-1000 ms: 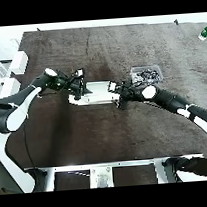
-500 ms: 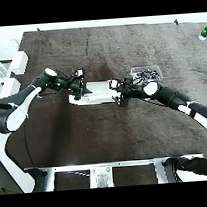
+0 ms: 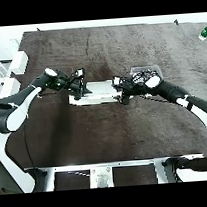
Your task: Fold the box and place the chain.
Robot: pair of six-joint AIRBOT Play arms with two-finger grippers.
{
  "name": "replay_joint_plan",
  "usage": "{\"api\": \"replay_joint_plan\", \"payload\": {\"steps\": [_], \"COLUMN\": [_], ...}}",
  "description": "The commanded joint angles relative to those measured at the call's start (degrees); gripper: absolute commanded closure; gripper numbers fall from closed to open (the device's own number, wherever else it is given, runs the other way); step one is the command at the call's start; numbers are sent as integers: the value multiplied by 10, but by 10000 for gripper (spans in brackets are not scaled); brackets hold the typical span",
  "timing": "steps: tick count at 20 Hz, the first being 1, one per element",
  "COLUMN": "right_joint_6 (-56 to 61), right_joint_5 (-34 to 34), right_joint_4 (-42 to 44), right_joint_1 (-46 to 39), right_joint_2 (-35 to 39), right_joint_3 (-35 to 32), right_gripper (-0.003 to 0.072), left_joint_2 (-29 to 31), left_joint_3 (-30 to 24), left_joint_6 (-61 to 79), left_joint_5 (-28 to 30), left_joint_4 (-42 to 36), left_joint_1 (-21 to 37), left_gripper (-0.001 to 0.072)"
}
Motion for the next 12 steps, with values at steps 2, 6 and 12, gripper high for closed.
{"api": "replay_joint_plan", "payload": {"steps": [2,6,12], "right_joint_6": [-26,-33,-34], "right_joint_5": [16,80,129], "right_joint_4": [4,15,19], "right_joint_1": [-4,-23,-44], "right_joint_2": [-16,-49,-81], "right_joint_3": [13,55,103], "right_gripper": [113,113,112], "left_joint_2": [0,0,0], "left_joint_3": [0,0,0], "left_joint_6": [0,0,0], "left_joint_5": [0,0,0], "left_joint_4": [0,0,0], "left_joint_1": [0,0,0], "left_gripper": [684,684,684]}}
